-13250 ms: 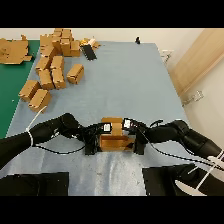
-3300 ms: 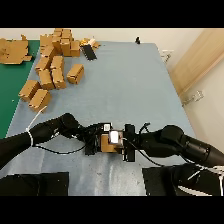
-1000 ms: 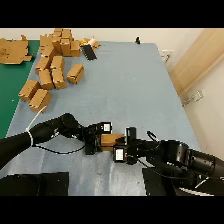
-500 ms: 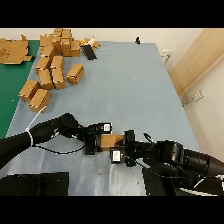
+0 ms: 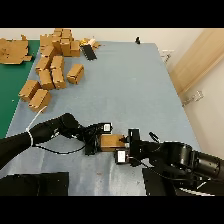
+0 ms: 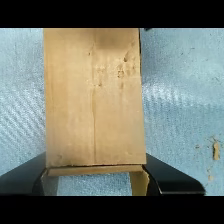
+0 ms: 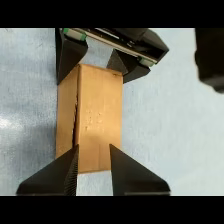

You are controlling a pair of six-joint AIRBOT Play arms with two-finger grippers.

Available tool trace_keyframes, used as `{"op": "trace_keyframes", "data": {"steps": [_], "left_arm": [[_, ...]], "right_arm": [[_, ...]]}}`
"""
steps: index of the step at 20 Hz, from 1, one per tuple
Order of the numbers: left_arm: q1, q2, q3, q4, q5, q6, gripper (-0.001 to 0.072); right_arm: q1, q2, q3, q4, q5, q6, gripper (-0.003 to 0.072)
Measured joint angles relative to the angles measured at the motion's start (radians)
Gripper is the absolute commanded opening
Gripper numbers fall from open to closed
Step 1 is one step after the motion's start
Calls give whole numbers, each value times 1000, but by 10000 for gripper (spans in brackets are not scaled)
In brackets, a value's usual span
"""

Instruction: Fold the box.

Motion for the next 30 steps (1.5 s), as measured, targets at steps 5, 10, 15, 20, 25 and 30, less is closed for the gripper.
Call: {"op": "trace_keyframes", "data": {"steps": [5, 10, 15, 20, 25, 30], "left_arm": [[0, 0, 0, 0, 0, 0, 409], [0, 0, 0, 0, 1, 0, 409], [0, 0, 0, 0, 2, 0, 409], [0, 0, 0, 0, 2, 0, 409], [0, 0, 0, 0, 2, 0, 408], [-1, 0, 0, 0, 2, 0, 408]], "right_arm": [[0, 96, -4, 182, -22, 404, 0], [18, 126, -125, 564, 137, 972, 0], [57, 64, -250, 772, 544, 1266, 1], [63, -59, -276, 824, 784, 1382, 1], [64, -114, -282, 834, 850, 1431, 1], [65, -148, -283, 836, 866, 1445, 1]]}}
